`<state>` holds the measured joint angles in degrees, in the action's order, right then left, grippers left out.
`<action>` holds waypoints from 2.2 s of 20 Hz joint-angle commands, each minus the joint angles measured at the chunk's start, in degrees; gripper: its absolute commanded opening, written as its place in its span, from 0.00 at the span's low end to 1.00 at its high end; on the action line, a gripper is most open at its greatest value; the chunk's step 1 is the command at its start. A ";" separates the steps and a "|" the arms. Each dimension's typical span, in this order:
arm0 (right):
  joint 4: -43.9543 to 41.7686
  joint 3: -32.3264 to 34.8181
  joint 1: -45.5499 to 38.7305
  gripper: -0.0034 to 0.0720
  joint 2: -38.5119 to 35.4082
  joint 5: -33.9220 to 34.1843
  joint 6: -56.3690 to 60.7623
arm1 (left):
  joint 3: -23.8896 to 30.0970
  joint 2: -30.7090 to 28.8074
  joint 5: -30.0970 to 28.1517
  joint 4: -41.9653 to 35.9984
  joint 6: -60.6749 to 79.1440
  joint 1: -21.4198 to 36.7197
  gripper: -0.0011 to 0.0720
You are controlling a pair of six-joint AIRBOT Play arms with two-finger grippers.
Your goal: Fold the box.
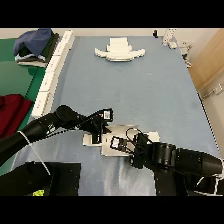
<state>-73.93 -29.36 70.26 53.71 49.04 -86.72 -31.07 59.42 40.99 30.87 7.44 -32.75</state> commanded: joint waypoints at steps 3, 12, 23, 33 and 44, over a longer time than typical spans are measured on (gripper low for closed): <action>6.47 -0.79 0.09 0.92 -3.89 -0.35 14.78 | 0.00 0.02 0.00 0.00 0.02 -0.04 0.03; 7.58 -1.27 0.07 0.92 -6.27 2.82 22.84 | 0.00 0.02 -0.02 0.00 0.02 -0.04 0.03; 6.40 -1.27 -2.45 1.00 -6.27 6.78 14.78 | 0.00 0.02 -0.02 0.00 0.02 -0.04 0.03; -12.61 -1.25 -18.84 1.00 -9.18 0.76 -21.90 | 0.00 0.02 0.00 0.00 0.02 -0.04 0.03; -49.79 -1.01 -40.59 1.00 -3.06 1.25 -79.25 | 0.00 0.02 0.00 0.00 0.02 -0.04 0.03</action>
<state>-117.08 -30.41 31.68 48.38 50.04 -153.64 -31.07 59.42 40.99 30.85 7.44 -32.75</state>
